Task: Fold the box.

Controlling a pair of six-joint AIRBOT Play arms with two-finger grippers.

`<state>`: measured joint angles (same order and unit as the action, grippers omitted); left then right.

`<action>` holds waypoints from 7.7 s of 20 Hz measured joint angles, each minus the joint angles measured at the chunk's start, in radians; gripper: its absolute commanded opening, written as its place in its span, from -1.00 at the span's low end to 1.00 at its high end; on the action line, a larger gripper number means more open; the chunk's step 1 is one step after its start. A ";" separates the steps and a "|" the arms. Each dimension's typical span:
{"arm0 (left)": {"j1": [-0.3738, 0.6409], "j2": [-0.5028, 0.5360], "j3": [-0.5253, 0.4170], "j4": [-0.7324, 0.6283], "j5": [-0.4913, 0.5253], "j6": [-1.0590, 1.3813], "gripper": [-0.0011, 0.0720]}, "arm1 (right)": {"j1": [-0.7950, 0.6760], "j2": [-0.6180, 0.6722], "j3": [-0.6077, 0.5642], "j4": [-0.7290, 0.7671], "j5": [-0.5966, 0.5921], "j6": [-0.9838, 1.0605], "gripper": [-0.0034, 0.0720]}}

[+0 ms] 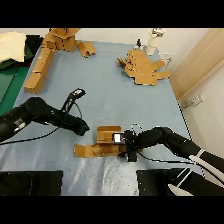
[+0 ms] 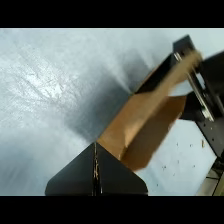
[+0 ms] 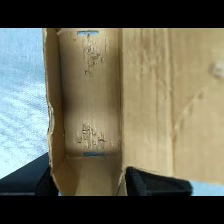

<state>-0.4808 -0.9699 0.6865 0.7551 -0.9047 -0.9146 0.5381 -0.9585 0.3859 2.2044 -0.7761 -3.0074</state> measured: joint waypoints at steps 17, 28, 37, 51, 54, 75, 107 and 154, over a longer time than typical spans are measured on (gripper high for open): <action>-0.277 0.099 -0.166 0.141 0.068 0.496 0.96 | 0.000 0.000 0.000 -0.002 0.000 0.000 0.35; -0.318 -0.043 -0.167 0.053 0.179 0.538 0.05 | 0.000 0.000 0.000 -0.002 0.000 0.000 0.35; -0.368 -0.066 -0.167 0.034 0.288 0.550 -0.20 | 0.000 0.000 0.000 -0.002 0.000 0.000 0.35; -0.419 -0.067 -0.167 0.027 0.379 0.564 0.37 | 0.000 0.000 0.000 -0.002 0.000 0.000 0.34; -0.422 -0.067 -0.167 0.026 0.384 0.564 0.39 | 0.000 0.000 0.000 -0.002 0.000 0.000 0.34; -0.340 0.249 -0.111 0.822 -0.150 -0.613 -0.94 | 0.000 0.000 0.000 -0.002 0.000 0.000 0.35; -0.229 0.032 -0.279 0.085 0.198 -0.779 -0.95 | -0.002 0.001 0.001 -0.005 -0.001 0.005 0.35; -0.305 0.092 -0.237 0.082 0.244 -0.812 -0.03 | 0.000 0.000 0.001 -0.002 0.000 0.000 0.35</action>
<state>-0.7856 -0.8780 0.4496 0.8375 -0.6609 -1.7267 0.5381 -0.9585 0.3866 2.2024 -0.7765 -3.0077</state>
